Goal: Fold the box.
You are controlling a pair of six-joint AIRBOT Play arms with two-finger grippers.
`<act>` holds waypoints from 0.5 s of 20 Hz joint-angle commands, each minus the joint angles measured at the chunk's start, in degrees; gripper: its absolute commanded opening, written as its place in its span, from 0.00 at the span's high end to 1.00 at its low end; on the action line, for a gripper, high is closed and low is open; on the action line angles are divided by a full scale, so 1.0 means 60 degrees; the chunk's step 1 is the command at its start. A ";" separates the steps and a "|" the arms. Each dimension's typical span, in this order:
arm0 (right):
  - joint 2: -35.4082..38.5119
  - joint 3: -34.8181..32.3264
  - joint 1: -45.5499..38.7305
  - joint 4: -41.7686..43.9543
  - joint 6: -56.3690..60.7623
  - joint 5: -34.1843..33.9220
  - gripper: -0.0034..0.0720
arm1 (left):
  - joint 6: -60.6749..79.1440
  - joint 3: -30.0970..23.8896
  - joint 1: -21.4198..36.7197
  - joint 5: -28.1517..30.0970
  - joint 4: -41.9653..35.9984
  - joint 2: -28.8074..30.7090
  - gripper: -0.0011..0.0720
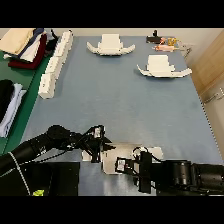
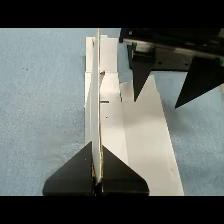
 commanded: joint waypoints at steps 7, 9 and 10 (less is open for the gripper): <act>-0.0415 0.0244 0.0062 -0.1770 0.1534 0.0160 0.23 | 0.0004 0.0004 0.0007 0.0004 0.0000 -0.0004 0.96; -0.0306 0.0554 0.0062 -0.2743 0.2812 -0.0342 0.23 | 0.0000 0.0004 0.0007 0.0004 0.0000 -0.0004 0.96; -0.0262 0.0674 0.0062 -0.3293 0.3515 -0.0758 0.23 | 0.0004 0.0000 0.0007 0.0000 0.0000 -0.0004 0.96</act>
